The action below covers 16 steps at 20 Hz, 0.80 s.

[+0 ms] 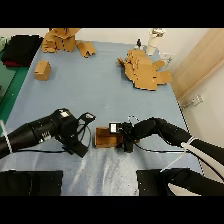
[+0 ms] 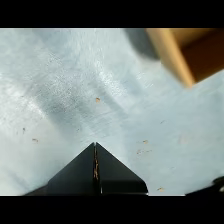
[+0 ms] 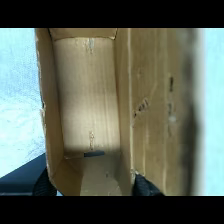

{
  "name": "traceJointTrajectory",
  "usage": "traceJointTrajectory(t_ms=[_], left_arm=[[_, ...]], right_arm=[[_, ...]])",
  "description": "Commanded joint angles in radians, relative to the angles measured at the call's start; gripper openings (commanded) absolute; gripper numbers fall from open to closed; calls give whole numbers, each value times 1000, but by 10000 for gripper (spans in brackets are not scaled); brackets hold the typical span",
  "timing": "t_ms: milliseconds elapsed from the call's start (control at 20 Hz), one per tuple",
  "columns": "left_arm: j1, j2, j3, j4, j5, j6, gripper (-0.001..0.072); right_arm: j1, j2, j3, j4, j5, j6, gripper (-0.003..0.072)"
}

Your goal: Fold the box.

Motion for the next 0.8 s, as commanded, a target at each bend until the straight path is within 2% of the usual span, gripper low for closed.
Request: traceJointTrajectory(t_ms=[0,100,150,350,400,450,600,750], left_arm=[[258,-8,-122,-314,78,651,10],[383,-37,-121,-460,87,1023,12],[404,-45,-121,-489,121,1169,12],[351,-48,-122,-491,400,1490,17],[339,-47,-122,-499,460,1508,308],[340,-48,-123,-496,499,1508,704],[336,-47,-161,-555,520,1571,692],[333,-47,-228,-737,509,1718,700]], right_arm=[[1,-1,0,0,0,0,491],[1,-1,0,0,0,0,491],[1,-1,0,0,0,0,490],[1,-1,0,0,0,0,490],[1,-1,0,0,0,0,490],[1,-1,0,0,0,0,491],[1,-1,0,0,0,0,490],[1,-1,0,0,0,0,490]])
